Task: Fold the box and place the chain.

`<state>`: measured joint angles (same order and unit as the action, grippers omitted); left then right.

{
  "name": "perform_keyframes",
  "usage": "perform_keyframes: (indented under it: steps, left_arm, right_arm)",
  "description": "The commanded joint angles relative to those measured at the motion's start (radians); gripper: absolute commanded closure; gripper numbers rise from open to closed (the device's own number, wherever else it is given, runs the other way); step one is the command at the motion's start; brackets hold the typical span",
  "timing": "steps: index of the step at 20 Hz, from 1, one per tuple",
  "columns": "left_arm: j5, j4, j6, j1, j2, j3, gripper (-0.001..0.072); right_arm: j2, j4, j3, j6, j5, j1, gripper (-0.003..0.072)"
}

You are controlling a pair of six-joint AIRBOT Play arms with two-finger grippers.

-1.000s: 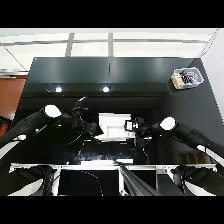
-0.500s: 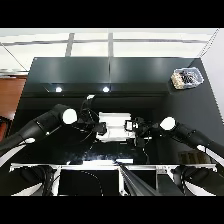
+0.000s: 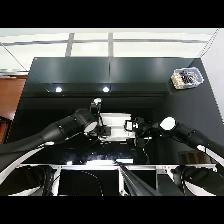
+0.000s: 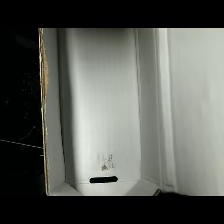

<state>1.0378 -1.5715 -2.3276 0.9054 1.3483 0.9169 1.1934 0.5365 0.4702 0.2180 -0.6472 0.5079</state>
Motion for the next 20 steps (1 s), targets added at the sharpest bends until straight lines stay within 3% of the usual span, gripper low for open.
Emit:
perform_keyframes:
  steps: [1, 3, 5, 7, 17, 20]
  left_arm:
    - [0.040, -0.047, -0.093, 0.035, 0.055, 0.071, 0.0259]
    - [0.057, -0.040, -0.093, 0.036, 0.075, 0.095, 0.0363]
    - [0.067, -0.041, -0.114, 0.035, 0.078, 0.106, 0.0365]
    - [0.087, -0.042, -0.116, 0.035, 0.078, 0.106, 0.0434]
    - [0.095, -0.043, -0.116, 0.034, 0.098, 0.105, 0.0436]
    - [0.088, -0.039, -0.131, 0.035, 0.099, 0.105, 0.0551]
  right_arm:
    - [0.001, 0.000, 0.000, 0.000, -0.002, 0.001, 0.0210]
    - [0.001, 0.000, 0.000, 0.000, -0.003, 0.001, 0.0210]
    - [0.001, 0.000, 0.000, 0.000, -0.002, 0.001, 0.0210]
    - [0.001, 0.000, 0.000, 0.000, -0.003, 0.001, 0.0210]
    - [0.001, 0.000, 0.000, 0.000, -0.002, 0.001, 0.0210]
    - [0.001, 0.000, 0.000, 0.000, -0.002, 0.001, 0.0210]
